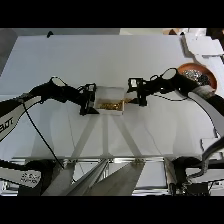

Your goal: Fold the box and place the chain.

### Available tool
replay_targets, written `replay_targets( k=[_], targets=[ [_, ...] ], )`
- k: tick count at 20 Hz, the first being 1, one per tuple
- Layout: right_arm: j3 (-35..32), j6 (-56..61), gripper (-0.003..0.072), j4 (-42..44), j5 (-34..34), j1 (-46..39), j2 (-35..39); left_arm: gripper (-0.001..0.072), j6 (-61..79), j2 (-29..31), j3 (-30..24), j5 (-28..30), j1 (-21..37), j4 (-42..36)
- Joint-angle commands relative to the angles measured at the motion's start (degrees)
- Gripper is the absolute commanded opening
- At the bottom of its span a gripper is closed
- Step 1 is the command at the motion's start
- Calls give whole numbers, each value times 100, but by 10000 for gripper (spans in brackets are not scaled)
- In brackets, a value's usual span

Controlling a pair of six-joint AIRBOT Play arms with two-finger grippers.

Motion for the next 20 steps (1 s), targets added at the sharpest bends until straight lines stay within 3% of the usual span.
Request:
replay_targets(
  k=[1, 5, 8, 10, 12, 13, 20],
  targets=[
    [-4, -664, 528, 271, -107, 76, -339, 275, 2, 4, 0, 0, -2, 0],
    [-4, -662, 505, 264, -179, 120, -518, 275, 0, 4, 0, 2, -2, 0],
    [-4, -562, 283, 262, -197, 131, -592, 275, 0, 4, 0, 0, -2, 0],
    [-4, -374, 200, 236, -201, 131, -605, 275, 0, 4, 0, 0, -2, 0],
    [-4, -289, 52, 146, -197, 131, -605, 275, 0, 4, 0, 0, -2, 0],
    [-4, -275, 13, 59, -192, 131, -603, 275, 0, 4, 0, 0, -2, 0],
    [-4, 492, 12, -726, -190, 131, -57, 275, 0, 4, 0, 0, -2, 0]
  ],
)
